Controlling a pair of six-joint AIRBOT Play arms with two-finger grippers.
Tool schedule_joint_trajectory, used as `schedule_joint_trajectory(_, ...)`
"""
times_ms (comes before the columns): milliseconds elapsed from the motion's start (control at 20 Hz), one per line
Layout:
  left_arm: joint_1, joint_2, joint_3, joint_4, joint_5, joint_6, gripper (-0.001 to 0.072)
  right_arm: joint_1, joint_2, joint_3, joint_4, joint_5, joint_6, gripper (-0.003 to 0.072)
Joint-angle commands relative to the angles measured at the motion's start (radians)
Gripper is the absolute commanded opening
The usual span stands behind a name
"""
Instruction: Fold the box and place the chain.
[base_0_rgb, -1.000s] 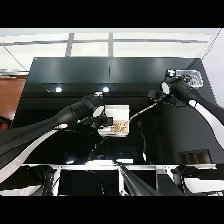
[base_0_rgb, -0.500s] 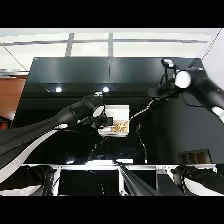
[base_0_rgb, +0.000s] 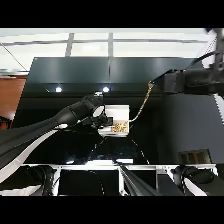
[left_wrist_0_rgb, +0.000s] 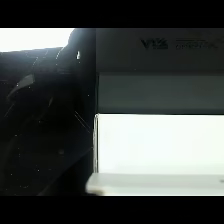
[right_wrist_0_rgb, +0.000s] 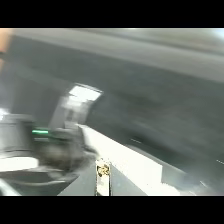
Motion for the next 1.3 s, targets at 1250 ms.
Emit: schedule_joint_trajectory(1250,0.001,-0.001,0.0,0.005,0.036,0.0,0.0028,0.024,-0.09,-0.419,-0.166,-0.142,-0.061,0.0273)
